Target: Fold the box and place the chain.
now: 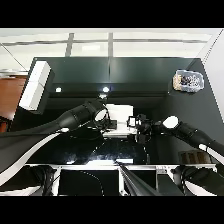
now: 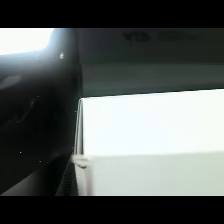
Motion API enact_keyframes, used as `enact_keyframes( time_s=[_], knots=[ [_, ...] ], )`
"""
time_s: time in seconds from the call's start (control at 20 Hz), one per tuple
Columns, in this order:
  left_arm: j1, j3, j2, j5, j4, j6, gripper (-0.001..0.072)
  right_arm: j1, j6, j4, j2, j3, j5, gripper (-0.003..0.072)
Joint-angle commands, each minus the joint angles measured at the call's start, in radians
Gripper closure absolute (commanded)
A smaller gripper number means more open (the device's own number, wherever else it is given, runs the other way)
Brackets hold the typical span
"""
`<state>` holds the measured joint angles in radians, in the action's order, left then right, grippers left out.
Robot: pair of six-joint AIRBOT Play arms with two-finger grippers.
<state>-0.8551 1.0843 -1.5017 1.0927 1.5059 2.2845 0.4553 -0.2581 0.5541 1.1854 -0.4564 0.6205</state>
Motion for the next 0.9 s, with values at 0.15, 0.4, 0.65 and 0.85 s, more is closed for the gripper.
enact_keyframes(
  time_s=[0.15,0.4,0.65,0.85],
  knots=[
    [-0.006,0.015,-0.011,0.043,0.053,0.021,0.0361,0.000,0.000,0.000,0.000,0.000,0.000,0.0255],
    [-0.006,0.015,-0.011,0.031,0.053,0.040,0.0435,0.000,0.000,0.000,0.000,0.000,0.000,0.0255],
    [-0.006,0.016,-0.011,0.030,0.053,0.055,0.0436,0.000,0.000,0.000,0.000,0.000,0.000,0.0255],
    [-0.006,0.016,-0.011,0.029,0.053,0.055,0.0491,0.000,0.000,0.000,0.000,0.000,0.000,0.0255]
  ],
)
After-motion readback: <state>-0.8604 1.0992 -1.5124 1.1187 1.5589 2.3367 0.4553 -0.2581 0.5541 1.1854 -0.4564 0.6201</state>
